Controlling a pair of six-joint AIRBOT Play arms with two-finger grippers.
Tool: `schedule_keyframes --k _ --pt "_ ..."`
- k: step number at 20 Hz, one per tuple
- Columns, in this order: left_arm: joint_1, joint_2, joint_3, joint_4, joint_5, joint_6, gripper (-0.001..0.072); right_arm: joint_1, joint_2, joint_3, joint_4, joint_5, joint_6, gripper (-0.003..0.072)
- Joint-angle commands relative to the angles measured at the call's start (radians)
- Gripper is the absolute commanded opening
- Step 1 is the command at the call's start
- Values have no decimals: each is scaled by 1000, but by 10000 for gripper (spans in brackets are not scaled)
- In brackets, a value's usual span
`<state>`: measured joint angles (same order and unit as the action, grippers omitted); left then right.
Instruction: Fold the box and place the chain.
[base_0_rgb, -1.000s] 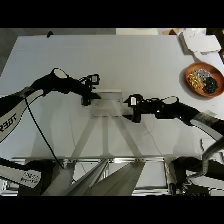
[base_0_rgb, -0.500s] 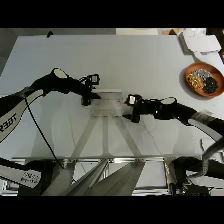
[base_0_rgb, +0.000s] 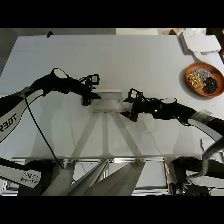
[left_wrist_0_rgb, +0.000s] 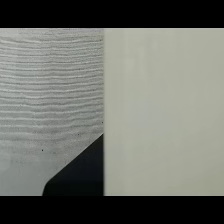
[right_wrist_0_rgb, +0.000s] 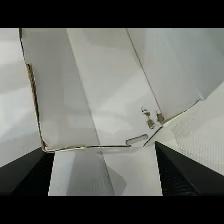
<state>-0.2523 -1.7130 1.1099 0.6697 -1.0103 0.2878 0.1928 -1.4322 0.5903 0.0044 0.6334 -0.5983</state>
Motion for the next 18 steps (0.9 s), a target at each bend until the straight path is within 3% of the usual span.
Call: schedule_keyframes --k 1,8,18 --pt "-1 0 0 0 0 0 13 0 6 0 67 -4 26 688" --pt "-1 0 0 0 0 0 13 0 7 5 67 -57 70 688" --pt "-1 0 0 0 0 0 13 0 -10 80 -77 -26 -21 688"
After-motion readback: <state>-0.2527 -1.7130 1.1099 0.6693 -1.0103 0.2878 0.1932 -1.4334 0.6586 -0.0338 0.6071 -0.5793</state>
